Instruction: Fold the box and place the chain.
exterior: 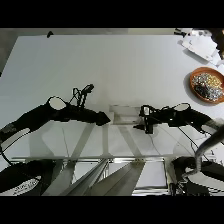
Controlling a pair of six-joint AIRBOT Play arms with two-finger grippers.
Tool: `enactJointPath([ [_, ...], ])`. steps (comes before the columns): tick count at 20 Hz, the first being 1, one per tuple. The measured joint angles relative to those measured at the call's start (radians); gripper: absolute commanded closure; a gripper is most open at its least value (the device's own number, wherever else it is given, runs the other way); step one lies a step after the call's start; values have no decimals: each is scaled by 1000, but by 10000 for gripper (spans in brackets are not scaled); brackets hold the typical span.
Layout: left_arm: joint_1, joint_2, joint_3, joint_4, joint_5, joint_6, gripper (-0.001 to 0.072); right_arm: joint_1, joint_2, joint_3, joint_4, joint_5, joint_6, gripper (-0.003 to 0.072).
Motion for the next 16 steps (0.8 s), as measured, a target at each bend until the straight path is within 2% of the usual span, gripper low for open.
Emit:
enactJointPath([
  [2, -14, -1, 16, 30, 11, -11, 118, 0, 0, 0, 0, 0, 0, 269],
  [9, -69, -5, 82, 288, 32, -245, 113, 0, 0, 0, 0, 0, 0, 269],
  [16, -134, -60, 176, 369, 10, -354, 112, 0, 0, 0, 0, 0, 0, 269],
])
